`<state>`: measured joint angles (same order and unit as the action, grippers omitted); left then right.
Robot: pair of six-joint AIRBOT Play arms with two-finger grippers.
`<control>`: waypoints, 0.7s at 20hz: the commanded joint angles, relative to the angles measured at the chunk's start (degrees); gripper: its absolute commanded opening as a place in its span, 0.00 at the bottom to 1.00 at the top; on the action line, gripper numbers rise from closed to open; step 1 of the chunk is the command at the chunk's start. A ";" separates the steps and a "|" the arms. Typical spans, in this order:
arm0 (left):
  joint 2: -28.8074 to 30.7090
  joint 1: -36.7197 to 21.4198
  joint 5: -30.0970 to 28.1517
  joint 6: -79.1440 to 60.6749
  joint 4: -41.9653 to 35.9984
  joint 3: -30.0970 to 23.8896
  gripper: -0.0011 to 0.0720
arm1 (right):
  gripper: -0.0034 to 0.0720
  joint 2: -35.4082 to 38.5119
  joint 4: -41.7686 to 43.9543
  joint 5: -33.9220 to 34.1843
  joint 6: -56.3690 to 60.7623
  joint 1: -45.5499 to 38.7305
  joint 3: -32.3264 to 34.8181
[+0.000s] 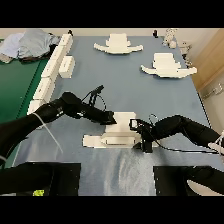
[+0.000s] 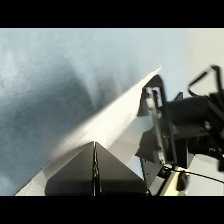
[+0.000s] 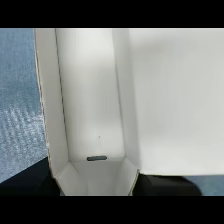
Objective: Fold the box.
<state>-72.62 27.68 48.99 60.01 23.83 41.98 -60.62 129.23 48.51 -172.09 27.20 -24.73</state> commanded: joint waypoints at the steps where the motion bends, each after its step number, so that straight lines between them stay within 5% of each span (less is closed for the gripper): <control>1: -6.03 0.85 1.16 4.42 0.07 0.39 0.03 | 0.69 -0.02 0.00 -0.02 0.00 0.07 0.04; 8: -5.20 -0.37 1.25 3.02 0.02 1.20 0.03 | 0.69 -0.02 0.00 0.00 0.00 0.07 0.04; 14: 11.69 -3.58 5.66 -6.25 5.01 4.31 0.03 | 0.69 -0.02 0.00 0.00 0.00 0.07 0.04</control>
<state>-68.42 25.06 52.88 57.45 25.43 45.41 -60.62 129.21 48.53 -172.11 27.20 -24.71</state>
